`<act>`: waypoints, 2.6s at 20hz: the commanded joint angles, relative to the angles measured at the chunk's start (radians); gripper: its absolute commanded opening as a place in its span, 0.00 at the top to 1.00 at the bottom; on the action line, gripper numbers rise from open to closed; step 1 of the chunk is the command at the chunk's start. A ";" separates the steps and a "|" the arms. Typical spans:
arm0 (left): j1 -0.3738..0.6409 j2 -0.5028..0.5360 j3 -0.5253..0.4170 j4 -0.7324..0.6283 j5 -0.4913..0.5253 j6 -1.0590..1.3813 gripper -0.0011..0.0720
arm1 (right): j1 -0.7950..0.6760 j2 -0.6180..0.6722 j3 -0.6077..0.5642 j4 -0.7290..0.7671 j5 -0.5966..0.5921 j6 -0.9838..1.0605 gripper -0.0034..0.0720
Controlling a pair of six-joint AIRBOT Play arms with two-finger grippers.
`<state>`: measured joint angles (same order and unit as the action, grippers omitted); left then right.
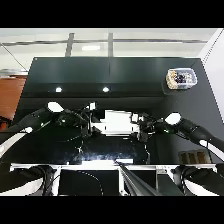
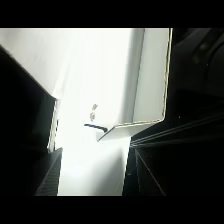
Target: Fold the box and place the chain.
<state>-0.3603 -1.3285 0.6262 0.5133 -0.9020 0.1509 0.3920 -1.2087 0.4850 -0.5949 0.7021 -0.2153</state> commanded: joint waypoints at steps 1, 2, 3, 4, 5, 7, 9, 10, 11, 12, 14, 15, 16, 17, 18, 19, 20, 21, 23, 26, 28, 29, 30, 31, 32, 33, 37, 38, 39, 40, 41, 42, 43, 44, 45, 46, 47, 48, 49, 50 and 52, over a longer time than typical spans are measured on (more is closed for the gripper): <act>-0.006 -0.004 0.001 -0.017 0.000 0.010 0.30 | 0.001 0.000 0.000 0.000 0.000 -0.001 0.34; -0.005 -0.001 0.001 -0.009 -0.002 0.002 0.30 | 0.001 0.000 0.000 0.000 0.000 -0.001 0.34; 0.001 0.007 0.001 0.008 -0.005 -0.002 0.30 | 0.001 0.000 0.000 0.000 0.000 -0.001 0.34; 0.013 0.020 0.001 0.038 -0.016 -0.005 0.30 | 0.001 0.000 0.000 0.000 0.000 -0.001 0.34; 0.031 0.032 0.001 0.067 -0.024 -0.014 0.30 | 0.001 0.000 0.000 0.000 0.000 -0.001 0.34; 0.074 0.049 0.001 0.112 -0.024 -0.048 0.30 | 0.001 0.000 0.000 0.000 0.000 -0.001 0.34; 0.102 0.049 0.001 0.097 -0.016 -0.045 0.30 | 0.001 0.000 0.000 0.000 0.000 -0.001 0.34; 0.101 0.049 0.001 0.077 0.006 -0.040 0.30 | 0.001 0.000 0.000 0.000 0.000 -0.001 0.34; 0.093 0.048 0.001 0.037 0.016 -0.015 0.30 | 0.001 0.000 0.000 0.000 0.000 -0.001 0.34; 0.082 0.047 0.001 -0.010 0.020 0.026 0.30 | 0.001 0.000 0.000 0.000 0.000 -0.001 0.34; 0.050 0.040 0.001 -0.067 0.027 0.066 0.30 | 0.001 0.000 0.000 0.000 0.000 -0.001 0.34; 0.032 0.032 0.001 -0.066 0.025 0.066 0.30 | 0.001 0.000 0.000 0.000 0.000 -0.001 0.34; 0.017 0.024 0.001 -0.066 0.018 0.066 0.30 | 0.001 0.000 0.000 0.000 0.000 -0.001 0.34; 0.007 0.016 0.001 -0.068 0.002 0.066 0.30 | 0.001 0.000 0.000 0.000 0.000 -0.001 0.34; -0.003 0.010 0.001 -0.069 -0.007 0.062 0.30 | 0.001 0.000 0.000 0.000 0.000 -0.001 0.34; -0.009 0.008 0.001 -0.069 -0.006 0.062 0.30 | 0.001 0.000 0.000 0.000 0.000 -0.001 0.34; -0.009 0.008 0.001 -0.069 0.001 0.062 0.30 | 0.001 0.000 0.000 0.000 0.000 -0.001 0.34; -0.009 0.008 0.001 -0.069 0.014 0.062 0.30 | 0.001 0.000 0.000 0.000 0.000 -0.001 0.34; -0.009 0.008 0.001 -0.068 0.016 0.041 0.30 | 0.001 0.000 0.000 0.000 0.000 -0.001 0.33; -0.009 0.009 0.001 -0.029 0.008 0.024 0.43 | 0.001 0.000 0.000 0.000 0.000 -0.001 0.34; -0.009 0.009 0.001 0.007 0.008 0.020 0.45 | 0.001 0.000 0.000 0.000 0.000 -0.001 0.34; -0.009 0.009 0.001 0.006 0.007 0.014 0.51 | 0.001 0.000 0.000 0.000 0.000 -0.001 0.34; -0.009 0.009 0.001 0.001 0.007 0.011 0.60 | 0.001 0.000 0.000 0.000 0.000 -0.001 0.34; -0.011 0.009 0.001 0.000 0.009 0.011 0.61 | 0.001 0.000 0.000 0.000 0.000 -0.001 0.34; -0.011 0.008 0.001 -0.003 0.011 0.011 0.61 | 0.001 0.000 0.000 0.000 0.000 -0.001 0.34; -0.011 0.008 0.001 -0.003 0.011 0.011 0.61 | 0.001 0.000 0.000 0.000 0.000 -0.001 0.34; -0.041 0.006 0.001 -0.030 0.028 0.021 0.62 | 0.001 0.000 0.000 0.000 0.000 -0.001 0.34; -0.059 0.004 0.001 -0.032 0.061 0.022 0.62 | 0.001 0.000 0.000 0.000 0.000 -0.001 0.34; -0.077 0.000 0.001 -0.032 0.093 0.022 0.62 | 0.001 0.000 0.000 0.000 0.000 -0.001 0.34; -0.093 0.000 0.001 -0.032 0.120 0.013 0.63 | 0.001 0.000 0.000 0.000 0.000 -0.001 0.34; -0.102 0.001 0.001 -0.032 0.145 -0.002 0.75 | 0.001 0.000 0.000 0.000 0.000 -0.001 0.34; -0.106 0.001 0.001 -0.032 0.149 -0.003 0.79 | 0.001 0.000 0.000 0.000 0.000 -0.001 0.33; -0.106 0.001 0.001 -0.032 0.149 -0.003 0.79 | 0.001 0.000 0.000 0.000 0.000 -0.001 0.34; -0.106 0.001 0.001 -0.032 0.149 -0.003 0.79 | 0.001 0.000 0.000 0.000 0.000 -0.001 0.34; -0.108 0.001 0.002 -0.032 0.149 -0.003 0.79 | 0.001 0.000 0.000 0.000 0.000 -0.001 0.34; -0.114 0.001 0.002 -0.032 0.151 -0.002 0.79 | 0.001 0.000 0.000 0.000 0.000 -0.001 0.34; -0.124 0.001 0.002 -0.032 0.156 -0.002 0.79 | 0.001 0.000 0.000 0.000 0.000 -0.001 0.34; -0.133 0.001 0.003 -0.032 0.165 -0.002 0.78 | 0.001 0.000 0.000 0.000 0.000 -0.001 0.34; -0.139 0.000 0.005 -0.032 0.171 -0.001 0.78 | 0.001 0.000 0.000 0.000 0.000 -0.001 0.33; -0.149 0.000 0.007 -0.044 0.182 0.003 0.78 | 0.001 0.000 0.000 0.000 0.000 -0.001 0.34; -0.166 0.000 0.007 -0.051 0.225 0.001 0.78 | 0.001 0.000 0.000 0.000 0.000 -0.001 0.33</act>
<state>-0.5049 -1.3285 0.6312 0.4732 -0.7250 0.1509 0.3920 -1.2087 0.4850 -0.5953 0.7025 -0.2161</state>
